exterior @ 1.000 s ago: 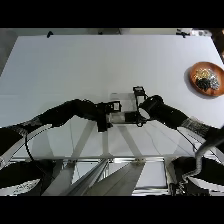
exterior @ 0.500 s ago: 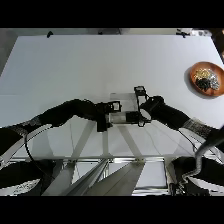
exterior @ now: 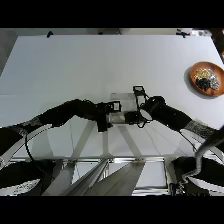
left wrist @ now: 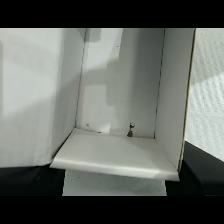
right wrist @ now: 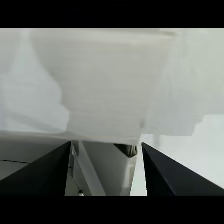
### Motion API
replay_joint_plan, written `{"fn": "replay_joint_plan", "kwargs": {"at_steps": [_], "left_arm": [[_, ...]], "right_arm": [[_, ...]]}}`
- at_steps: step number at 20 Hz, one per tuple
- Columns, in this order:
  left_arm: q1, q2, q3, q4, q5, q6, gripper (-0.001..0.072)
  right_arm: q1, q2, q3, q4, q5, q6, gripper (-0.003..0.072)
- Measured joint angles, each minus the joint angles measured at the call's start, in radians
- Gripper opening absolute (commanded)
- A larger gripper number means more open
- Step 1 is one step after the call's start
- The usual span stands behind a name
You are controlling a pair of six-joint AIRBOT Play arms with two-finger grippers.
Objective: Fold the box and place the chain.
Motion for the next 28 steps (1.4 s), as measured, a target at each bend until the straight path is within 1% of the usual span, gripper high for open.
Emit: {"fn": "replay_joint_plan", "kwargs": {"at_steps": [1,2,3,5,6,7,8,10,12,13,16,18,23,24,25,26,27,28], "left_arm": [[0.000,0.000,0.000,0.000,0.000,0.000,0.0274],[0.000,0.000,0.000,0.000,0.000,0.000,0.0274],[0.000,0.000,0.000,0.000,0.000,0.000,0.0274],[0.000,0.000,0.000,0.000,0.000,0.000,0.0274],[0.000,0.000,0.000,0.000,0.000,0.000,0.0274],[0.000,0.000,0.000,0.000,0.000,0.000,0.0274],[0.000,0.000,0.000,0.000,0.000,0.000,0.0274],[0.000,0.000,0.000,0.000,0.000,0.000,0.0274],[0.000,0.000,0.000,0.001,0.000,0.000,0.0274],[0.000,0.000,0.000,0.001,0.000,0.000,0.0274],[0.000,0.000,0.000,0.002,0.000,0.000,0.0274],[0.000,0.000,0.000,0.002,0.001,0.000,0.0274],[-0.001,-0.001,0.000,0.002,-0.002,-0.001,0.0274],[-0.001,-0.001,0.000,-0.001,-0.004,-0.002,0.0274],[-0.001,-0.002,0.000,-0.002,0.000,-0.001,0.0274],[-0.001,-0.001,0.000,-0.002,0.004,0.000,0.0274],[-0.001,-0.001,0.000,-0.002,0.004,0.000,0.0274],[-0.001,-0.001,0.000,-0.001,0.005,0.000,0.0274]], "right_arm": [[0.000,0.000,0.000,-0.011,0.002,0.000,0.0484],[0.000,-0.002,0.000,-0.024,0.001,-0.001,0.0461],[0.000,-0.006,0.000,-0.037,0.002,-0.001,0.0460],[0.000,-0.024,0.000,-0.057,0.000,-0.005,0.0398],[0.000,-0.034,0.002,-0.061,-0.001,-0.011,0.0394],[0.000,-0.046,0.002,-0.066,0.003,-0.018,0.0355],[0.000,-0.055,0.002,-0.066,0.004,-0.024,0.0285],[0.000,-0.067,0.003,-0.068,0.001,-0.035,0.0259],[-0.002,-0.073,0.002,-0.071,0.004,-0.044,0.0183],[-0.003,-0.075,0.002,-0.073,0.009,-0.050,0.0158],[-0.003,-0.079,0.002,-0.079,0.022,-0.065,0.0156],[-0.003,-0.079,0.002,-0.082,0.027,-0.071,0.0016],[-0.003,-0.064,-0.002,-0.093,0.028,-0.080,0.0018],[-0.004,-0.060,-0.002,-0.096,0.040,-0.081,0.0072],[-0.004,-0.057,-0.002,-0.094,0.058,-0.081,0.0212],[-0.004,-0.054,-0.002,-0.090,0.071,-0.082,0.0314],[-0.003,-0.051,-0.002,-0.093,0.082,-0.086,0.0334],[-0.004,-0.049,-0.001,-0.091,0.088,-0.086,0.0334]]}}
